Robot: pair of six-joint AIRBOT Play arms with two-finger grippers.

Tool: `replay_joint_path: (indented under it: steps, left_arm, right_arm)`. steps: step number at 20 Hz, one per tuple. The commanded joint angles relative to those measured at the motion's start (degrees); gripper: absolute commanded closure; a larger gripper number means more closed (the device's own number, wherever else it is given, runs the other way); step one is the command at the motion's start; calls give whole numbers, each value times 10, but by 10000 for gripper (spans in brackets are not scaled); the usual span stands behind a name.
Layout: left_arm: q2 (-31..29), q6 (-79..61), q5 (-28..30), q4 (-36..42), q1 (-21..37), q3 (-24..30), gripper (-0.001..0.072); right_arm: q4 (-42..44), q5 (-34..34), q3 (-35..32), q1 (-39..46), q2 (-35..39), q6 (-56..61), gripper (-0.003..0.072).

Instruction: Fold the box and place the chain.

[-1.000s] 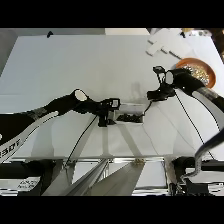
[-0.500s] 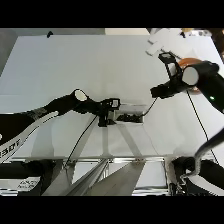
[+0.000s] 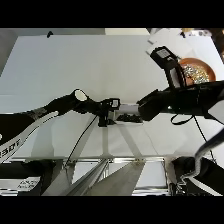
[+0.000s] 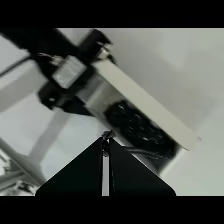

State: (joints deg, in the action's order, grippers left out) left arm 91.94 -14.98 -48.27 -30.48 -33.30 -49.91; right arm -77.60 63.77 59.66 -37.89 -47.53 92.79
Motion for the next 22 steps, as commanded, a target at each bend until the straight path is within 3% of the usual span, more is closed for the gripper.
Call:
replay_joint_path:
  steps: [1, 8, 16, 19, 22]
  left_arm:
    - [0, 0, 0, 0, 0, 0, 701]
    - [0, 0, 0, 0, 0, 0, 701]
    - [0, 0, 0, 0, 0, 0, 701]
    - [0, 0, 0, 0, 0, 0, 701]
    - [0, 0, 0, 0, 0, 0, 701]
  right_arm:
    - [17, -65, 1, -53, 12, 16, 674]
    - [-36, -84, -5, -55, -2, 31, 674]
    - [-35, -87, -34, -54, -108, 32, 670]
    - [-37, -88, -34, -54, -115, 33, 487]
    - [-38, -89, -33, -30, -113, 33, 487]
